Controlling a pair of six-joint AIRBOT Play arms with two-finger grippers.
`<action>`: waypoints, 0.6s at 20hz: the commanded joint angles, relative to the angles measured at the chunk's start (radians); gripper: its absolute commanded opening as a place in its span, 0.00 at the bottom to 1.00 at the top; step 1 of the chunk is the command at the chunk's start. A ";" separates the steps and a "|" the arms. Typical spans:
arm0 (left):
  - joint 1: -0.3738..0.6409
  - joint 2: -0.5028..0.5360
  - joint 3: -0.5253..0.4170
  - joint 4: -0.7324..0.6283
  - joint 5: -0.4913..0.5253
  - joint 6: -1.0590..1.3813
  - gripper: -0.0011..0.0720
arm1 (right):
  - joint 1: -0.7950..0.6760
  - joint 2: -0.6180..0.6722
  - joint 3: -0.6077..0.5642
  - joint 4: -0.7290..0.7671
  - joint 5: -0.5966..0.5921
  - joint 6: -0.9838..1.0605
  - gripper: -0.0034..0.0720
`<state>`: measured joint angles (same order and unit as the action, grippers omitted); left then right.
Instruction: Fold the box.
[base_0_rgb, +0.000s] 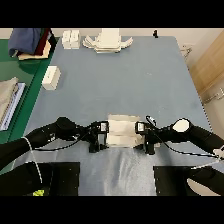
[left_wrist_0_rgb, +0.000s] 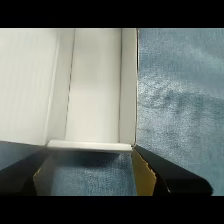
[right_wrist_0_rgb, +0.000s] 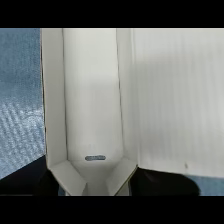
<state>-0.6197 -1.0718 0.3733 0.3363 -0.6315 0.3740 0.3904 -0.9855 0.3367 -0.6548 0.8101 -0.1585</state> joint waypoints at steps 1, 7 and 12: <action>-0.004 -0.003 0.002 0.000 -0.004 -0.001 0.97 | 0.000 0.000 0.001 0.000 0.000 0.000 0.73; -0.045 -0.036 0.031 0.001 0.016 -0.008 0.97 | 0.000 0.000 0.001 0.000 0.000 0.000 0.73; -0.054 -0.038 0.033 0.005 0.038 -0.027 0.97 | 0.000 0.000 0.001 0.000 0.000 0.000 0.73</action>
<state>-0.6682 -1.1061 0.4030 0.3393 -0.6052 0.3538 0.3904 -0.9855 0.3363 -0.6548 0.8112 -0.1577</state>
